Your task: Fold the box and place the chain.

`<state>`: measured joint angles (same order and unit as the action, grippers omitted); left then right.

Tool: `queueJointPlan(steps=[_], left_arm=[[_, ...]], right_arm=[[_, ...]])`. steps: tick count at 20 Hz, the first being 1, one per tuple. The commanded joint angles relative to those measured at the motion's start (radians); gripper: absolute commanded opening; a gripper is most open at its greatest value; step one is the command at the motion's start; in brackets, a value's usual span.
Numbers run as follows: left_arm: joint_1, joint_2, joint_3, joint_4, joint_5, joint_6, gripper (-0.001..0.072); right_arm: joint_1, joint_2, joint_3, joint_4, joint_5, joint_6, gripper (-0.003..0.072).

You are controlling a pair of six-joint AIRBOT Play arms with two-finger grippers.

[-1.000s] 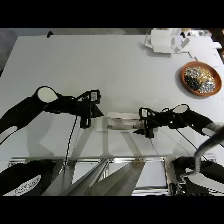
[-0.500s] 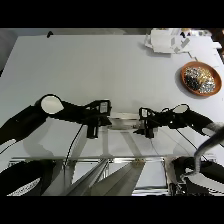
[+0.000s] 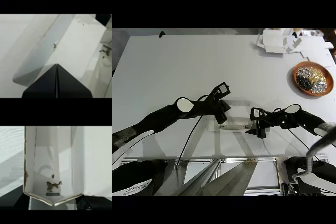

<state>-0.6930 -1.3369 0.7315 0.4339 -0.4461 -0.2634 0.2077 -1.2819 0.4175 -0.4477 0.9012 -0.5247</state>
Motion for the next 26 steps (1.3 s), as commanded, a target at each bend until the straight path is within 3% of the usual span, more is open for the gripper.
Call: queueJointPlan(steps=[1, 5, 7, 12, 16, 20, 23, 26], left_arm=[[-0.002, -0.042, 0.0, -0.026, 0.023, -0.018, 0.0005], [-0.001, 0.026, 0.0, 0.006, 0.012, -0.017, 0.0006], [0.01, 0.092, 0.0, 0.081, -0.043, -0.018, 0.0005], [0.075, 0.263, 0.0, 0.396, -0.364, -0.184, 0.0006], [0.083, 0.269, 0.0, 0.608, -0.574, -0.208, 0.0007], [0.104, 0.223, -0.003, 0.621, -0.572, -0.145, 0.002], [0.155, 0.175, -0.058, 0.542, -0.447, 0.095, 0.0295], [0.207, 0.143, -0.118, 0.436, -0.402, 0.431, 0.0293]], right_arm=[[0.0, 0.0, 0.0, 0.0, 0.0, 0.0, 0.034], [0.0, 0.0, 0.0, 0.0, 0.0, 0.0, 0.034], [0.0, 0.0, 0.0, 0.0, 0.0, 0.0, 0.034], [0.0, 0.0, 0.0, 0.0, 0.0, 0.0, 0.034], [0.0, 0.0, 0.0, 0.0, 0.0, 0.0, 0.034], [0.0, 0.0, 0.001, 0.0, 0.0, 0.0, 0.034], [0.0, 0.0, 0.0, 0.0, 0.0, 0.0, 0.034], [0.0, 0.0, 0.0, 0.0, 0.0, 0.0, 0.034]])
